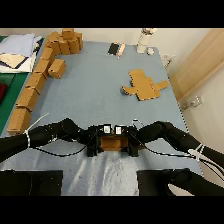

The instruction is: Fold the box.

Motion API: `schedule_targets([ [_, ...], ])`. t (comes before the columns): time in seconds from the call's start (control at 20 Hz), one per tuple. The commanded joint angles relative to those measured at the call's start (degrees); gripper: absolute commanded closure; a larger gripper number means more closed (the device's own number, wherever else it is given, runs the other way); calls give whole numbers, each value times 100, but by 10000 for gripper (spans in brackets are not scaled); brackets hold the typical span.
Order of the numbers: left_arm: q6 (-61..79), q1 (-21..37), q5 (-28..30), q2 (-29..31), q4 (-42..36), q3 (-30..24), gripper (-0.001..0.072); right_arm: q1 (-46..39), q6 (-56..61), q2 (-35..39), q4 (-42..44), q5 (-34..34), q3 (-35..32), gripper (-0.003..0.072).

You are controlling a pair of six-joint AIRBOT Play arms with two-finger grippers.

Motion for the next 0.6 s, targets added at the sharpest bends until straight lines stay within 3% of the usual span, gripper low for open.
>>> schedule_targets([
  [0.0,0,-2,-4,-4,2,-2,366,0,2,7,0,0,-2,247],
  [0.55,0,-2,-4,-4,0,-2,366,2,2,7,90,2,-2,246],
])
